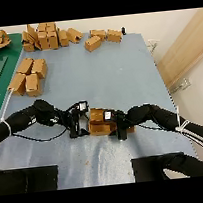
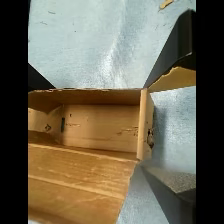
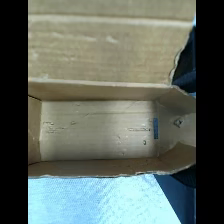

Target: Fold the box.

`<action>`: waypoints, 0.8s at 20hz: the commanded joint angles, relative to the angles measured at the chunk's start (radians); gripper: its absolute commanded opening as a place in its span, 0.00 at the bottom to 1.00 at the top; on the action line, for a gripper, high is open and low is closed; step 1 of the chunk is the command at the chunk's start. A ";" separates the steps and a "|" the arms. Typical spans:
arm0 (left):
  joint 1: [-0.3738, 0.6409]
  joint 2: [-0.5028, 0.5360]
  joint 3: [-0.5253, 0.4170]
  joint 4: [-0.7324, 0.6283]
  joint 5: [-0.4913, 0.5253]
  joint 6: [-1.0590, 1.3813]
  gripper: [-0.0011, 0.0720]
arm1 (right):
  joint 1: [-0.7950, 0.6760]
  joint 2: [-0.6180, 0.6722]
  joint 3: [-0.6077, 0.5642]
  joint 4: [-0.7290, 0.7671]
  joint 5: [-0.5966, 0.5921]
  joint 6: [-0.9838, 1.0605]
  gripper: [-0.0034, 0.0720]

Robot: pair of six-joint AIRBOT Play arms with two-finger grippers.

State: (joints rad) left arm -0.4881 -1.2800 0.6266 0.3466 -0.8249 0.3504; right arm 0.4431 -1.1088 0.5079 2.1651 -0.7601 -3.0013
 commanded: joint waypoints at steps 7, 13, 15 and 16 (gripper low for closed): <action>-0.066 -0.038 0.003 0.006 0.023 0.006 0.97 | 0.001 0.000 0.000 0.000 0.000 0.000 0.71; -0.080 -0.038 0.003 0.008 0.038 0.005 0.97 | 0.001 0.000 0.000 0.000 0.000 0.000 0.71; -0.080 -0.038 0.003 0.008 0.041 0.004 0.97 | 0.001 0.000 0.000 0.000 0.000 0.000 0.71; -0.080 -0.038 0.003 0.008 0.041 0.004 0.97 | 0.001 0.000 0.000 0.000 0.000 0.000 0.71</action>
